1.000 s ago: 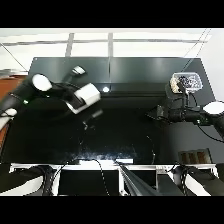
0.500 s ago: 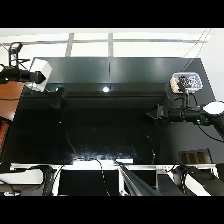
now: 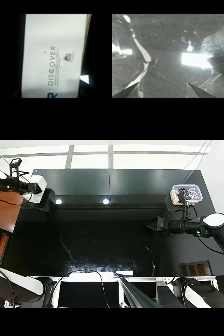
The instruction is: Fold the box and place the chain.
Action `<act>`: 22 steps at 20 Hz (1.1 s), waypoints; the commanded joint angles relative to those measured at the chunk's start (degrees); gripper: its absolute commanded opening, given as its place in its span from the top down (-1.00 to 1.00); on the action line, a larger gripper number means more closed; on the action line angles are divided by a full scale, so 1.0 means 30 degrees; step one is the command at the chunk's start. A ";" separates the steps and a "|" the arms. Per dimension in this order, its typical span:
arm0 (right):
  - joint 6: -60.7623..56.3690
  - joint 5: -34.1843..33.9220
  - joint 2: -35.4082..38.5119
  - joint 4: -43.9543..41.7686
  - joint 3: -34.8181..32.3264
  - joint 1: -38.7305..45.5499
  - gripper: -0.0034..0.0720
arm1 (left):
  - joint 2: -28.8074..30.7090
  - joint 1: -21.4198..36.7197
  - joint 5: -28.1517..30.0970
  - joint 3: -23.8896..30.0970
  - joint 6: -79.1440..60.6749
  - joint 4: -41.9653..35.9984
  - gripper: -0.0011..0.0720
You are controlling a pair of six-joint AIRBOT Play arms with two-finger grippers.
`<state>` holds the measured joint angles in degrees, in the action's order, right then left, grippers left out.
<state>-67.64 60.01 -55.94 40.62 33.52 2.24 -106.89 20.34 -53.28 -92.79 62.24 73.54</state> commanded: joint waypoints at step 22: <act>-0.3599 0.0430 0.0036 0.8284 1.0608 0.0007 0.84 | 0.7038 -0.0729 -1.2065 -0.5683 0.7643 -0.0342 0.90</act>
<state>-71.40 57.04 -55.94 53.95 56.64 2.24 -92.84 20.23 -88.90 -112.86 83.20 74.61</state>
